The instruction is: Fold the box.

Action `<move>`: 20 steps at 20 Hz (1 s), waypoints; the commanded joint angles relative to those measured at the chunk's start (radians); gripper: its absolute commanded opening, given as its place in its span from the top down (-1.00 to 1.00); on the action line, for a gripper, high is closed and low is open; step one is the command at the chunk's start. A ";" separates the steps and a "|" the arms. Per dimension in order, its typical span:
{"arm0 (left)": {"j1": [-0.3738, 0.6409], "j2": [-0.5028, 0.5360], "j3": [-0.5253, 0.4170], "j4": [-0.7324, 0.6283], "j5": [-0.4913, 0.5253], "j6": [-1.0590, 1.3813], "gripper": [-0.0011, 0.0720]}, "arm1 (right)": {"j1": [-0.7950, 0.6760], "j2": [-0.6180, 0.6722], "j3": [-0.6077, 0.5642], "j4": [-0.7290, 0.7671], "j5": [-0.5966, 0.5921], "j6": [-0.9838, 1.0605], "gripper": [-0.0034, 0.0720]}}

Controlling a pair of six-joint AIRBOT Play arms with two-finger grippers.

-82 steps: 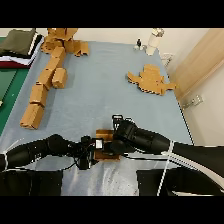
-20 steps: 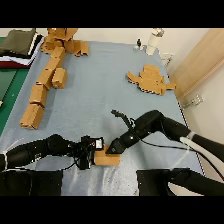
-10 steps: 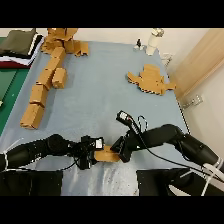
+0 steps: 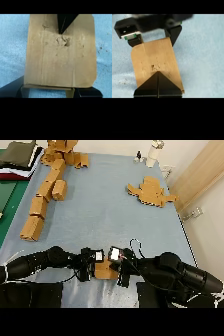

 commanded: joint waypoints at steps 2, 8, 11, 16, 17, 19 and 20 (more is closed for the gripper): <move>0.001 0.000 0.000 0.000 0.000 0.000 -0.16 | 0.135 0.038 -0.006 -0.222 0.067 0.085 0.90; 0.001 0.000 0.000 0.000 0.000 0.000 -0.16 | 0.230 0.055 -0.006 -0.436 0.043 0.253 0.52; 0.001 0.000 0.000 0.000 0.001 0.000 -0.16 | 0.231 0.053 -0.006 -0.435 0.043 0.252 -0.22; 0.001 0.000 0.000 0.000 0.001 0.000 -0.16 | 0.231 0.046 -0.006 -0.439 0.042 0.252 -0.66; 0.001 0.000 0.000 0.000 0.000 0.000 -0.16 | 0.231 0.035 -0.006 -0.448 0.041 0.252 -0.66; 0.001 0.000 0.000 0.000 0.000 0.000 -0.16 | 0.231 0.000 -0.006 -0.496 0.041 0.252 -0.66; 0.001 0.000 0.000 0.000 0.000 0.000 -0.16 | 0.231 -0.018 -0.006 -0.525 0.041 0.252 -0.66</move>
